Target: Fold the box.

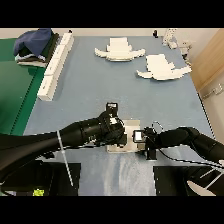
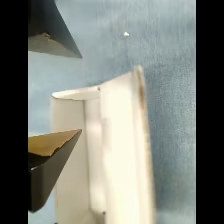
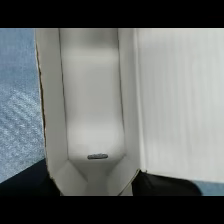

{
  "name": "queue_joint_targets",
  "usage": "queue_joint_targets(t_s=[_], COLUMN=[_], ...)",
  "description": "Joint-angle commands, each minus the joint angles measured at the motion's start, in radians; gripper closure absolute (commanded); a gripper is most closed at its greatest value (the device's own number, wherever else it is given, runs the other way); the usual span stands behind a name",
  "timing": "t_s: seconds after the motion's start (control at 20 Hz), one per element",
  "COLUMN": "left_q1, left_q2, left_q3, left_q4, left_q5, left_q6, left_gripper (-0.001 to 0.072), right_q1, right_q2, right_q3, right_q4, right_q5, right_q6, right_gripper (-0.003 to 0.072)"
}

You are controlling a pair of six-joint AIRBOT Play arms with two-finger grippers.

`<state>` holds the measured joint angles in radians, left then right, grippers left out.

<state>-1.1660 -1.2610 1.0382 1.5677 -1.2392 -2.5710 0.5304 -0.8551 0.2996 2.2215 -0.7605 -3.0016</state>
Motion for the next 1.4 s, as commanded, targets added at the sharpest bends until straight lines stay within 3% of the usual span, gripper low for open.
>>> queue_joint_targets(t_s=[0.0,0.1,0.15,0.55,0.65,0.75,0.9,1.05,1.1,1.15,1.2,1.35], left_q1=[0.0,0.0,0.0,0.002,0.056,0.145,0.336,0.534,0.583,0.624,0.655,0.69], left_q2=[0.103,0.186,0.218,0.264,0.318,0.41,0.525,0.531,0.519,0.499,0.478,0.384], left_q3=[0.055,0.058,0.058,0.047,-0.017,-0.129,-0.305,-0.43,-0.457,-0.48,-0.495,-0.506], left_q4=[0.0,0.001,0.003,0.093,0.049,0.017,-0.187,-0.505,-0.578,-0.638,-0.69,-0.797], left_q5=[-0.168,-0.2,-0.202,-0.209,-0.166,-0.063,0.061,0.109,0.134,0.169,0.196,0.256], left_q6=[0.09,0.141,0.187,0.602,0.734,0.881,1.322,1.859,1.968,2.072,2.15,2.356], left_gripper=[0.0183,0.0551,0.0696,0.0697,0.0698,0.0699,0.0697,0.0693,0.0462,0.0078,0.003,0.0029], right_q1=[0.001,0.001,0.001,0.001,0.001,0.001,0.001,0.001,0.001,0.001,0.001,0.001], right_q2=[0.0,0.0,0.0,0.0,0.0,0.0,0.0,0.0,0.0,0.0,0.0,0.0], right_q3=[0.0,0.0,0.0,0.0,0.0,0.0,0.0,0.0,0.0,0.0,0.0,0.0], right_q4=[0.0,0.0,0.0,0.0,0.0,0.0,0.0,0.0,0.0,0.0,0.0,0.0], right_q5=[0.0,0.0,0.0,0.0,0.0,0.001,0.0,0.0,0.0,0.0,0.0,0.0], right_q6=[0.001,0.001,0.001,0.001,0.001,0.001,0.001,0.001,0.001,0.001,0.001,0.001], right_gripper=[0.0236,0.0236,0.0236,0.0236,0.0236,0.0236,0.0236,0.0236,0.0237,0.0236,0.0236,0.0236])
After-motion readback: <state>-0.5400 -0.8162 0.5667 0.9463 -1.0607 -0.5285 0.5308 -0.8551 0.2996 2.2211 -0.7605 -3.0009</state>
